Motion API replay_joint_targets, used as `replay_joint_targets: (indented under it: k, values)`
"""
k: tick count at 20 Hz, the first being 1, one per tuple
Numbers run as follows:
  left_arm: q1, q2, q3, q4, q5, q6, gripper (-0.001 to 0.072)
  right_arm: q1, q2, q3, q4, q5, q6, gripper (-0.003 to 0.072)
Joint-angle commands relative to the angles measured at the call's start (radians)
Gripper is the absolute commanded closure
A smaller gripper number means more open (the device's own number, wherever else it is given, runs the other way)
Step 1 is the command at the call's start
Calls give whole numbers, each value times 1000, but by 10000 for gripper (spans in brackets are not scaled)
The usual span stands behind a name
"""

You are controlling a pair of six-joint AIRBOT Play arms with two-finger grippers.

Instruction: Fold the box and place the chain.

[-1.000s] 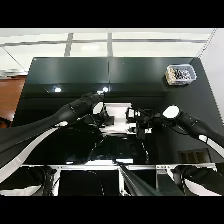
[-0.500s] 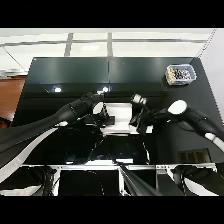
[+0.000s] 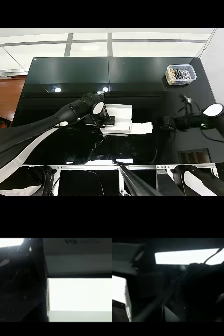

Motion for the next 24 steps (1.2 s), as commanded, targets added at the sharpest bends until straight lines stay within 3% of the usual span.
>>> replay_joint_targets:
  k: [1,6,9,10,11,12,19,21,24]
  values:
    - [0,-2,0,-2,1,0,681,31,-56,-103,193,-70,7,671]
    - [0,-2,0,-4,1,0,681,251,-116,-84,400,-185,-105,670]
    - [0,-2,0,-4,-2,0,681,263,-116,7,394,-57,-142,670]
    - [0,-2,0,-4,-2,0,681,263,-116,37,388,-17,-142,637]
    - [0,-2,0,-4,-2,0,681,265,-116,60,389,16,-142,311]
    - [0,-2,0,-4,-2,0,681,271,-116,77,389,39,-142,175]
    - [0,-2,0,-4,-3,0,681,427,-116,124,371,-56,-50,216]
    - [0,-2,0,-4,-2,0,681,471,-116,143,311,-84,5,390]
    - [0,-2,0,-4,-3,0,681,538,-116,186,173,-121,135,390]
